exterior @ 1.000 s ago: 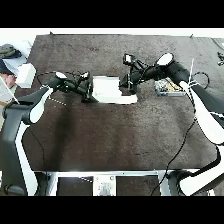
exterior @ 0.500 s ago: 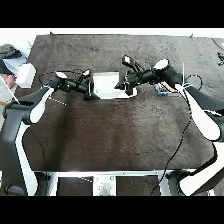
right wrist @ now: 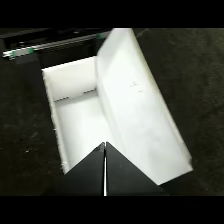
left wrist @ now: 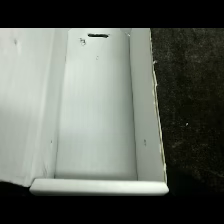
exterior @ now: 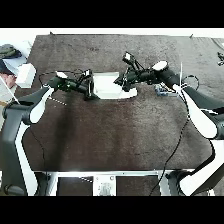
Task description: Fold the box and place the chain.
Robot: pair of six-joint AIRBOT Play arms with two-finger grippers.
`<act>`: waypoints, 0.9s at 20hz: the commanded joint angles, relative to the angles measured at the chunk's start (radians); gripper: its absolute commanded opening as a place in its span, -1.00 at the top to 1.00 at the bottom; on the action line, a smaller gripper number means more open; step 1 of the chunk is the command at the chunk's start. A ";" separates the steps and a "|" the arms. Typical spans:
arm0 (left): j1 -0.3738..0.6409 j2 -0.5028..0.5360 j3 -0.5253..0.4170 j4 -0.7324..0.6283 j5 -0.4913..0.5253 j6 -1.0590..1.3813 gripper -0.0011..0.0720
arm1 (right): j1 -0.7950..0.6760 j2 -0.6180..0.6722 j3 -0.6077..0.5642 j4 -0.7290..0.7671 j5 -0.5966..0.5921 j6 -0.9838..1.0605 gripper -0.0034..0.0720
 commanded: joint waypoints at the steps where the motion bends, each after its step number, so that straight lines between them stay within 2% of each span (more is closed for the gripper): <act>1: 0.001 -0.001 0.000 0.004 0.002 0.001 0.36 | -0.001 -0.032 0.001 0.048 -0.086 -0.022 0.92; 8: 0.001 -0.001 0.000 0.004 0.002 0.001 0.36 | -0.002 -0.053 0.020 0.049 -0.134 -0.023 0.96; 10: 0.001 -0.001 0.000 0.004 0.002 0.001 0.36 | -0.003 -0.088 0.074 0.038 -0.121 0.006 0.96; 14: 0.001 -0.001 0.000 0.004 0.002 0.001 0.36 | -0.006 -0.178 0.222 -0.104 -0.016 0.133 0.96; 18: 0.001 -0.001 0.000 0.004 0.003 0.001 0.36 | -0.006 -0.236 0.314 -0.179 0.043 0.186 0.96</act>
